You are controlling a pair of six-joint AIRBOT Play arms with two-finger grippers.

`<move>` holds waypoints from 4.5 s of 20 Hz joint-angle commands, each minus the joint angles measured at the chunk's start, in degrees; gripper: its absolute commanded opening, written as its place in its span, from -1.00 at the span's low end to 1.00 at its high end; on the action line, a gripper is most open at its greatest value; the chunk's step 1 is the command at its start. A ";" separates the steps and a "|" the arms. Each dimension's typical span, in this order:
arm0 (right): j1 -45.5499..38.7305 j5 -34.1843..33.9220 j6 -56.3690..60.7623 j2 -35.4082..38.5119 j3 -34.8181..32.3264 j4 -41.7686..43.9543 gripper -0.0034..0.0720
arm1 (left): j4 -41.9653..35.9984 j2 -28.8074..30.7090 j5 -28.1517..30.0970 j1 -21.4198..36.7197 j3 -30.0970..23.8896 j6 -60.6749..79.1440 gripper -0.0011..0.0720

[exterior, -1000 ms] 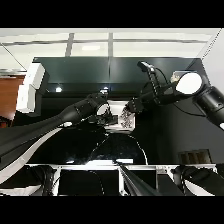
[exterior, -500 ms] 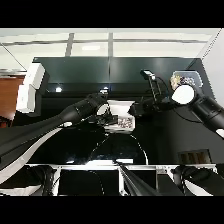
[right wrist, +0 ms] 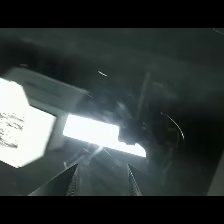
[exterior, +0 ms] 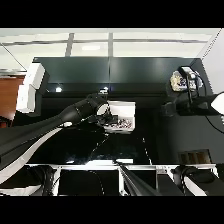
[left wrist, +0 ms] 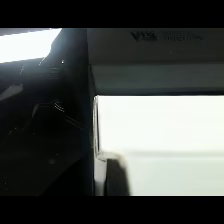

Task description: Fold the box and place the chain.

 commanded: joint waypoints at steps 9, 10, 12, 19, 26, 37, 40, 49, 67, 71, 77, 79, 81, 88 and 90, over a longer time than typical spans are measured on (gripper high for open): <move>-2.27 -3.43 -0.11 2.49 -7.87 -0.79 0.11 | 0.24 0.17 -0.96 0.20 0.42 -4.04 -0.89; -2.27 -4.20 -0.11 2.49 -7.87 -0.72 0.11 | 0.26 0.24 -0.94 0.20 0.81 -4.07 -0.89; -2.27 -5.11 -0.09 2.49 -7.85 -0.28 0.11 | 1.60 0.28 -1.07 0.09 2.21 -4.07 -0.90; -2.27 -5.38 0.39 2.49 -7.85 0.68 0.11 | 3.93 2.71 -3.10 0.09 3.85 -0.94 0.31; -2.27 -5.81 0.79 2.40 -7.87 0.68 0.11 | 25.42 23.45 -12.24 10.21 -4.76 14.69 0.30; -2.27 -7.30 3.82 2.36 -7.87 0.72 0.11 | -34.45 31.10 4.72 25.42 -29.83 104.96 0.99; -2.27 -7.48 3.87 2.36 -7.85 0.70 0.11 | -40.26 25.38 12.26 26.60 -29.14 114.57 0.99; -2.27 -7.74 4.90 2.34 -7.87 0.70 0.11 | -45.77 9.29 5.66 28.92 -19.78 142.79 0.99; -2.27 -8.61 5.31 2.23 -7.87 0.70 0.11 | -54.01 2.97 8.35 24.48 -18.01 142.62 0.99; -2.27 -8.55 5.31 2.23 -7.87 0.68 0.11 | -53.94 2.69 8.87 24.50 -17.20 142.79 0.99; -2.27 -9.14 5.31 2.23 -7.87 0.68 0.11 | -54.03 2.69 9.70 23.54 -17.20 143.10 0.99; -2.27 -9.31 5.31 2.23 -7.87 0.70 0.11 | -54.05 2.62 9.81 23.32 -17.18 143.77 0.99; -2.27 -9.42 5.29 2.21 -7.87 0.68 0.11 | -53.96 2.62 9.18 23.30 -17.20 143.84 0.99; -2.25 -11.78 4.76 -2.05 -7.85 1.33 0.11 | -53.99 2.64 9.86 23.04 -17.20 143.80 0.36; -2.25 -18.99 3.41 -5.25 -7.82 6.51 0.74 | -53.99 2.64 9.64 22.82 -17.20 143.82 0.35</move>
